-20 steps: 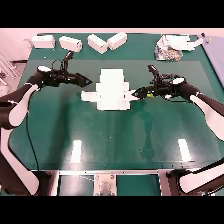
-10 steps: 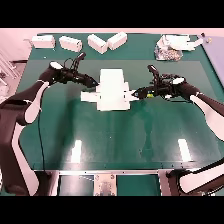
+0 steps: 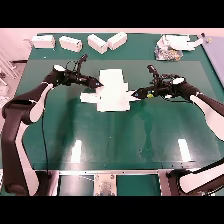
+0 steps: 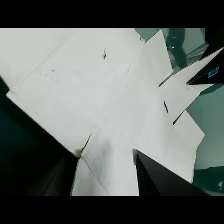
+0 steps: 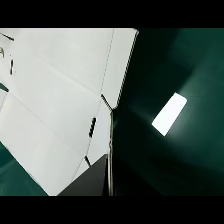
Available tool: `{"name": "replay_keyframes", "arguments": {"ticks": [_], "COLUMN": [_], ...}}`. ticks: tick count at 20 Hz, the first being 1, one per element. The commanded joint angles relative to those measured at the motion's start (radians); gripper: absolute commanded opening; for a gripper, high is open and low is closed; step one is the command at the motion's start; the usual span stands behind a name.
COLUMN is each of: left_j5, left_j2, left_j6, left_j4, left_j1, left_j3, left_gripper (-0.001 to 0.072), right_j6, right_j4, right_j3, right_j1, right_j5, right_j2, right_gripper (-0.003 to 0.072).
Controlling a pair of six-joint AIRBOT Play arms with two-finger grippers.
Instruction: Fold the box and place the chain.
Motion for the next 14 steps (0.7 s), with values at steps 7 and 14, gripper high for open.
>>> {"name": "replay_keyframes", "arguments": {"ticks": [7,14], "left_j5": [-0.055,-0.032], "left_j2": [-0.011,-0.015], "left_j6": [0.042,0.067], "left_j4": [-0.028,-0.021], "left_j1": [-0.022,-0.031], "left_j3": [0.001,0.001], "left_gripper": [0.0411,0.0411], "right_j6": [0.000,0.000], "right_j4": [0.000,0.000], "right_j3": [0.000,0.000], "right_j1": [0.001,0.000], "right_j5": [0.002,0.002], "right_j2": [0.000,0.000], "right_gripper": [0.0011,0.0011]}}
